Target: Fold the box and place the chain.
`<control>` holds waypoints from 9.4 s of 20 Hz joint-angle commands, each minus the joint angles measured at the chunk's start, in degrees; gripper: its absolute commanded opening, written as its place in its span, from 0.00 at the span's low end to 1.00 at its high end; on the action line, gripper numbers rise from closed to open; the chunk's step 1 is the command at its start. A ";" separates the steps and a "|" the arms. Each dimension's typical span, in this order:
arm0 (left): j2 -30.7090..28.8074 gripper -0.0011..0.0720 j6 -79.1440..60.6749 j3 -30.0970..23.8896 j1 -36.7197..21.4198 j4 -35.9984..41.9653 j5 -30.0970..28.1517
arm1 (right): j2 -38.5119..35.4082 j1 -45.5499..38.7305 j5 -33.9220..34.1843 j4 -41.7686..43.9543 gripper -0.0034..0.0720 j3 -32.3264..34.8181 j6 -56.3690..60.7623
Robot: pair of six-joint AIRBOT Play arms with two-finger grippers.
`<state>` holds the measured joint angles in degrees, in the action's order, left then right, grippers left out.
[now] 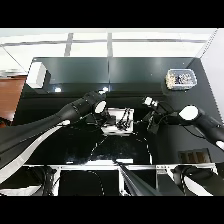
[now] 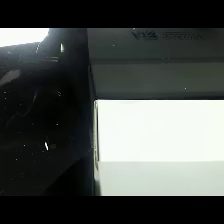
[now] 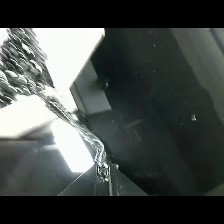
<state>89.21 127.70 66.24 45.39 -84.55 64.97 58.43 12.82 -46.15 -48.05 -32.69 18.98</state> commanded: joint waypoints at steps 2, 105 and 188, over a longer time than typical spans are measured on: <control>0.02 0.05 0.00 -0.02 0.00 0.00 0.00 | -10.80 0.04 -18.10 4.07 0.07 -6.51 17.33; -23.17 0.66 -4.02 -9.88 -7.43 -31.47 10.34 | -8.87 -9.94 -16.79 10.05 0.51 -6.08 42.03; -7.87 0.55 -147.18 -23.65 -20.39 53.75 -15.54 | 9.35 11.37 -8.70 5.18 0.30 -12.04 -5.51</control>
<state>81.30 -19.46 42.54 24.97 -30.83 49.41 67.72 24.14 -54.37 -42.19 -44.69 13.30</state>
